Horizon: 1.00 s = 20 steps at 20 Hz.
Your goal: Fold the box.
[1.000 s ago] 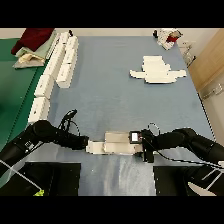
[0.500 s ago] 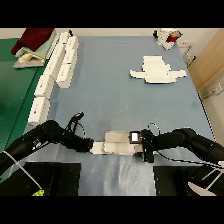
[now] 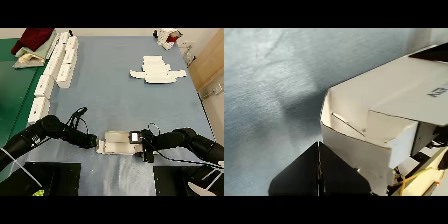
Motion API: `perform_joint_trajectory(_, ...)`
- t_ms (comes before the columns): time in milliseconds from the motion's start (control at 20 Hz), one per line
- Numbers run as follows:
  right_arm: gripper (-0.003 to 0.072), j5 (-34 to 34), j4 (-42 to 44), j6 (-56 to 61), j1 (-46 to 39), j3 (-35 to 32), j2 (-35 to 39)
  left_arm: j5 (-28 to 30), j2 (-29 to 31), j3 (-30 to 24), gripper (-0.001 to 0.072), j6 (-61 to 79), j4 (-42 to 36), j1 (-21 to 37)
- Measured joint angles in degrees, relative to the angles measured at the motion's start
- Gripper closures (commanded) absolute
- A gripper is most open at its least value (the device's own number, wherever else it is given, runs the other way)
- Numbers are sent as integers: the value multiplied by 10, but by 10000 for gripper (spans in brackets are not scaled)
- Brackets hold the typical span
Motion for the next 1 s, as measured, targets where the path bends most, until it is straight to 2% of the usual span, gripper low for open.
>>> perform_joint_trajectory(50, 150, 0, 0, 0, 0, 0, 0, -2, 1, 4, 515, 0, -5, 0)
perform_joint_trajectory(100, 151, 0, 0, 0, 0, 0, 0, -5, 1, 7, 285, 0, -11, 0)
perform_joint_trajectory(450, 151, 0, 0, 0, 0, 0, 0, -4, 2, 14, 269, -2, -38, 0)
perform_joint_trajectory(700, 151, 0, 0, 0, 0, 0, 0, 33, 0, 15, 267, 9, -82, -5)
perform_joint_trajectory(1000, 151, 0, 0, 0, 0, 0, 0, 59, -24, 19, 269, -17, -87, -64)
